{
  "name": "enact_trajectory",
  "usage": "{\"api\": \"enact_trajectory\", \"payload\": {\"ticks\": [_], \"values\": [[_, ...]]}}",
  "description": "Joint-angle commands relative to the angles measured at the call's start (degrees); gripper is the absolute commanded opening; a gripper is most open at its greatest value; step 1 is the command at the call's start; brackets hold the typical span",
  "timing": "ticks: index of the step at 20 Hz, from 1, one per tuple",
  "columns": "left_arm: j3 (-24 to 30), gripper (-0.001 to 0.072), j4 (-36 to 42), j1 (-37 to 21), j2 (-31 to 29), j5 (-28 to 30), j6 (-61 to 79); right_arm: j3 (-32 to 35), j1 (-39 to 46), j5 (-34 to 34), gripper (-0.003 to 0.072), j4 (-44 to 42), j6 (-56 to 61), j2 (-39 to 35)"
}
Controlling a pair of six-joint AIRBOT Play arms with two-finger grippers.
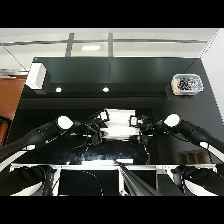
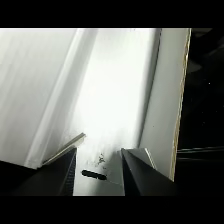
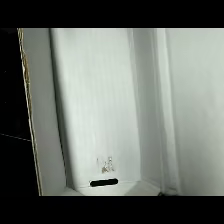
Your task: Fold the box and place the chain.
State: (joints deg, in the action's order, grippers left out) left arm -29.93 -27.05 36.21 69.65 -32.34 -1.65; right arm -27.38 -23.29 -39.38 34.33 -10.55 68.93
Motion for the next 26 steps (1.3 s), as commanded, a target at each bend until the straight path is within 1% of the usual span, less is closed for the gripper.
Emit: {"api": "enact_trajectory", "payload": {"ticks": [1, 2, 3, 4, 7, 8, 9, 11, 14, 15, 16, 17, 18, 20, 21, 22, 23, 24, 25, 26], "values": [[0.0, 0.0531, 0.1, 0.0, 0.1, 0.3, 0.1, 0.0, 0.0, 0.0, 0.0130, 0.0, 0.0, 0.0], [0.0, 0.0475, 0.1, 0.0, 0.1, 0.3, 0.1, 0.0, 0.0, 0.0, 0.0130, 0.0, 0.0, 0.0], [0.0, 0.0319, 0.1, 0.0, 0.1, 0.3, 0.1, 0.0, 0.0, 0.0, 0.0130, 0.0, 0.0, 0.0], [0.0, 0.0293, 0.1, 0.0, 0.1, 0.2, 0.0, 0.0, 0.0, 0.0, 0.0130, 0.0, 0.0, 0.0], [-0.1, 0.0288, 0.0, 0.0, 0.0, 0.2, 0.0, 0.0, 0.0, 0.0, 0.0130, 0.0, 0.0, 0.0], [-0.1, 0.0140, -1.2, -0.3, -0.6, 0.1, -0.3, 0.0, 0.0, 0.0, 0.0130, 0.0, 0.0, 0.0], [-0.1, 0.0028, -3.9, -0.8, -1.8, -0.3, -0.5, 0.0, 0.0, 0.0, 0.0130, 0.0, 0.0, 0.0], [-0.1, 0.0028, -8.8, -3.5, -5.9, -0.6, -9.6, 0.0, 0.0, 0.0, 0.0130, 0.0, 0.0, 0.0], [0.0, 0.0028, -17.7, -11.1, -14.1, -2.7, -30.3, 0.0, 0.0, 0.0, 0.0130, 0.0, 0.0, 0.0], [0.0, 0.0028, -22.0, -14.5, -16.4, -4.4, -37.6, 0.0, 0.0, 0.0, 0.0130, 0.0, 0.0, 0.0], [0.0, 0.0028, -25.5, -18.1, -18.2, -7.6, -42.7, 0.0, 0.0, 0.0, 0.0130, 0.0, 0.0, 0.0], [0.0, 0.0028, -29.1, -21.3, -19.1, -10.8, -44.1, 0.0, 0.0, 0.0, 0.0130, 0.0, 0.0, 0.0], [0.1, 0.0027, -31.2, -24.6, -19.2, -13.7, -47.7, 0.0, 0.0, 0.0, 0.0130, 0.0, 0.0, 0.0], [1.4, 0.0027, -33.0, -32.2, -18.2, -17.0, -68.5, 0.0, 0.0, 0.0, 0.0129, 0.0, 0.0, 0.0], [2.5, 0.0027, -32.2, -35.5, -17.2, -19.0, -77.0, 0.0, 0.0, 0.0, 0.0130, 0.0, 0.0, 0.0], [3.9, 0.0028, -29.6, -38.6, -15.6, -21.9, -80.7, 0.0, 0.0, 0.0, 0.0130, 0.0, 0.0, 0.0], [5.2, 0.0028, -25.4, -40.8, -13.7, -24.6, -79.0, 0.0, 0.0, 0.0, 0.0130, 0.0, 0.0, 0.0], [6.5, 0.0028, -20.0, -42.3, -11.3, -27.8, -74.5, 0.0, 0.0, 0.0, 0.0130, 0.0, 0.0, 0.0], [7.3, 0.0027, -15.6, -42.8, -8.9, -30.0, -70.4, 0.0, 0.0, 0.0, 0.0130, 0.0, 0.0, 0.0], [7.6, 0.0026, -13.2, -42.5, -6.1, -31.4, -68.5, 0.0, 0.0, 0.0, 0.0130, 0.0, 0.0, 0.0]]}}
